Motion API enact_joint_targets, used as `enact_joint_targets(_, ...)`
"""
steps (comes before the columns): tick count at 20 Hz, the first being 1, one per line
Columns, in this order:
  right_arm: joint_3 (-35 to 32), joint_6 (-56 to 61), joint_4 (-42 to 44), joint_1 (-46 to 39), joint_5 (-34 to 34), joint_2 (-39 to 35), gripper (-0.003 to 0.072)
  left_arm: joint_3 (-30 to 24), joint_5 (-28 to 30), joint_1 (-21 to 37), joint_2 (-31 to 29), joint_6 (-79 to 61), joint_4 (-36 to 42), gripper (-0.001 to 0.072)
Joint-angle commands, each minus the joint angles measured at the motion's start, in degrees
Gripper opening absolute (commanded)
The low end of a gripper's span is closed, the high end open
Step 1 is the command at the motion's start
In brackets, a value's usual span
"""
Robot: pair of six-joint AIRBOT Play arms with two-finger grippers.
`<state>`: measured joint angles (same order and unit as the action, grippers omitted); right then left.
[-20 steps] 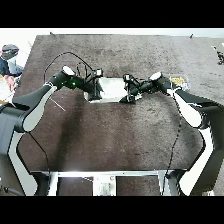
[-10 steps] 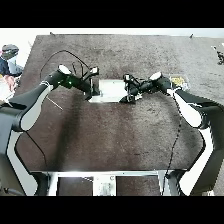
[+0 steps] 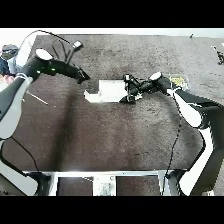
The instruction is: Fold the box and place the chain.
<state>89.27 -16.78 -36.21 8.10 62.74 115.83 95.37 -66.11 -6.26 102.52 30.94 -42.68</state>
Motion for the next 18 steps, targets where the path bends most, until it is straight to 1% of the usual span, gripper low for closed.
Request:
enact_joint_targets(1,0.0,0.02,0.0,0.04,0.0,0.02,0.0327,-1.42,-0.98,5.22,-1.68,18.69,-3.52,0.0009)
enact_joint_targets(3,0.0,0.02,0.0,0.04,0.02,0.02,0.0328,-4.98,-0.61,7.52,-1.66,21.99,-3.48,0.0009)
enact_joint_targets(6,0.0,0.02,0.0,0.04,0.02,0.02,0.0327,-11.06,-0.02,7.45,-1.36,23.04,-3.19,0.001)
enact_joint_targets(9,0.0,0.02,0.0,0.04,0.0,0.02,0.0327,-16.72,4.7,6.67,-1.36,23.21,-2.73,0.001)
enact_joint_targets(12,0.0,0.02,-0.02,0.04,0.02,0.02,0.0327,-21.46,8.83,6.21,-1.31,23.04,2.47,0.001)
enact_joint_targets(14,0.0,0.02,0.0,0.04,0.0,0.02,0.0327,-23.47,11.13,4.15,-1.31,22.95,2.62,0.001)
enact_joint_targets(16,0.0,0.02,0.0,0.04,0.02,0.02,0.0327,-23.78,12.9,1.66,-0.92,22.84,3.3,0.001)
enact_joint_targets(18,0.0,0.02,0.0,0.04,0.0,0.02,0.0327,-23.71,11.5,0.9,1.2,24.26,7.26,0.0009)
